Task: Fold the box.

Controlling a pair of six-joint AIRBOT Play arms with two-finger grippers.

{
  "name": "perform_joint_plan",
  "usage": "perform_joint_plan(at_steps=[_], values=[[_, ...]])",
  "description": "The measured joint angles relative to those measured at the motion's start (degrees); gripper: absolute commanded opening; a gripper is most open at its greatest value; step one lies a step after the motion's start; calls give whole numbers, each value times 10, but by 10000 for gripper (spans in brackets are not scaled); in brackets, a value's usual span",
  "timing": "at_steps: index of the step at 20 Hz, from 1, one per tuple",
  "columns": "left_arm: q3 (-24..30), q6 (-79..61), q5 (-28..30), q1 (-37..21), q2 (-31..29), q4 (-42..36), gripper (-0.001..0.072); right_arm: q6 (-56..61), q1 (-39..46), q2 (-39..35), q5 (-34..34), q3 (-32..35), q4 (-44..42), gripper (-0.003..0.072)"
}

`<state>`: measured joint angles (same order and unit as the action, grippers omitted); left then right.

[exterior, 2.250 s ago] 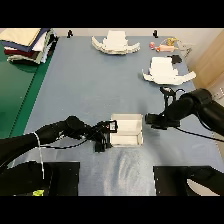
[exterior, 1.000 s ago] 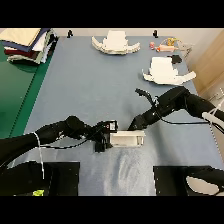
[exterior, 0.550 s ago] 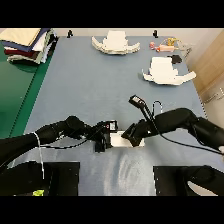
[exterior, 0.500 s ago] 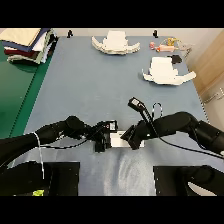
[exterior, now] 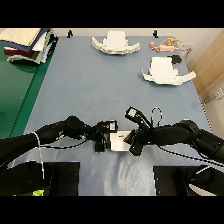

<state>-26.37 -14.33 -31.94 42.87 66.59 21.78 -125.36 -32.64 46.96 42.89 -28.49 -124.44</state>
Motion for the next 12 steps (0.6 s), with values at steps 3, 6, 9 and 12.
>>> perform_joint_plan(at_steps=[3, 6, 9, 12], values=[[0, 0, 0, 0, 0, 0, 527, 4, -23, -8, 5, 1, 23, 4], [0, 0, 0, 0, 0, 0, 527, 16, -56, -13, 7, 1, 78, 7], [0, 1, 1, 0, 0, 0, 527, 26, -76, -15, -1, 0, 144, 116], [0, 2, 3, 0, 0, -1, 527, 30, -84, -16, -3, -10, 182, 135]])
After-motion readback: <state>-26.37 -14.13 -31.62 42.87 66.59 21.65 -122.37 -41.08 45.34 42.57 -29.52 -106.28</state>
